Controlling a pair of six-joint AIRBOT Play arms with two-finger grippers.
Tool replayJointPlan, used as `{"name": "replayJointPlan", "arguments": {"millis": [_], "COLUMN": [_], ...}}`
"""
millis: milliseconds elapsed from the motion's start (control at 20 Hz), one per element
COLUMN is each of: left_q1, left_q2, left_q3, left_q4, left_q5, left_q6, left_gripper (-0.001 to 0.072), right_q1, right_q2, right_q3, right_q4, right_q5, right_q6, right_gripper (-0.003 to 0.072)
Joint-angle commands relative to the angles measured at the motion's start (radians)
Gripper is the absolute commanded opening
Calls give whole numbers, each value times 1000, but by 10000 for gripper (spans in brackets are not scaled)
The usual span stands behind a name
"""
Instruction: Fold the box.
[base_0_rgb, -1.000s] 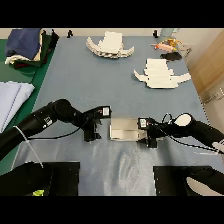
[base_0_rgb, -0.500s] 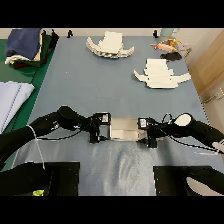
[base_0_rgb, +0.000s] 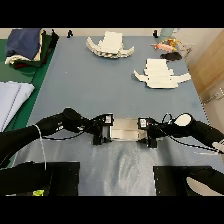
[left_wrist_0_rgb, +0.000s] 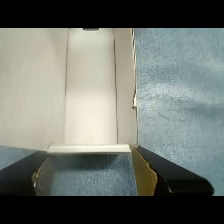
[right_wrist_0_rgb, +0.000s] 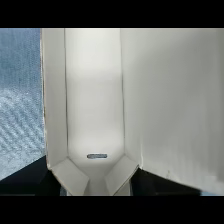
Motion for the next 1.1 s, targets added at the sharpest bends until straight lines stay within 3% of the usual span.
{"name": "replayJointPlan", "arguments": {"millis": [0,650,750,1050], "left_q1": [-18,-66,-67,-67], "left_q2": [-10,-16,-24,-30], "left_q3": [6,11,21,30], "left_q4": [-5,29,39,41], "left_q5": [28,98,98,90], "left_q6": [-22,-93,-120,-142], "left_gripper": [720,720,605,606], "right_q1": [0,0,0,0], "right_q2": [0,0,0,0], "right_q3": [0,0,0,0], "right_q4": [0,0,0,0], "right_q5": [0,0,0,0], "right_q6": [0,0,0,0], "right_gripper": [521,521,521,521]}}
